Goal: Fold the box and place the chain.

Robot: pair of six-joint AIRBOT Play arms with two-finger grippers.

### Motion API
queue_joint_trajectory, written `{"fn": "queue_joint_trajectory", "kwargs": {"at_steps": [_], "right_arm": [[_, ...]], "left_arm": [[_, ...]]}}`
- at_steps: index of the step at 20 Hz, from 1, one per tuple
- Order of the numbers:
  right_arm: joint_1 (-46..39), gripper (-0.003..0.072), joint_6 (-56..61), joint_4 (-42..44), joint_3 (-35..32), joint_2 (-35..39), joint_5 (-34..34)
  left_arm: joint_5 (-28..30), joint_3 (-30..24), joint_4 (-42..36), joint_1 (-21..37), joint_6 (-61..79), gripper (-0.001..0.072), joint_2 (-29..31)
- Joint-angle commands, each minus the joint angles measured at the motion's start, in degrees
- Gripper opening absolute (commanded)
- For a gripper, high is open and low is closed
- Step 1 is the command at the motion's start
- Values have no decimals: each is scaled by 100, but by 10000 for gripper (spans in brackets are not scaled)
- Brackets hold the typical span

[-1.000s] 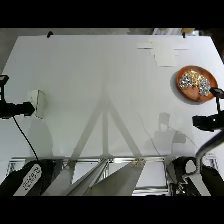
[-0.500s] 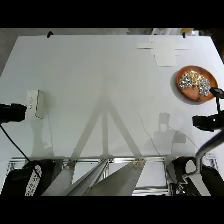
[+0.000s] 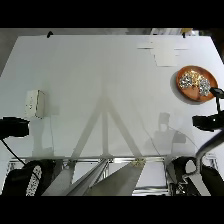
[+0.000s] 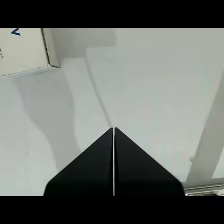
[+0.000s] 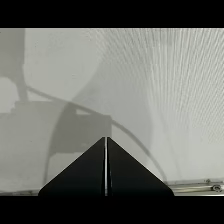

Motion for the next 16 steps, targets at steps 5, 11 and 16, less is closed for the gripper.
{"fn": "queue_joint_trajectory", "kwargs": {"at_steps": [5,11,16], "right_arm": [[-4,14,0,0,0,-2,2],[-4,14,0,0,0,-2,0],[-4,14,0,0,0,-2,2]], "left_arm": [[345,-48,-96,-4,-11,7,-26],[868,-850,-17,-4,-11,10,-66],[960,-1110,-2,-4,-13,12,-55]]}}
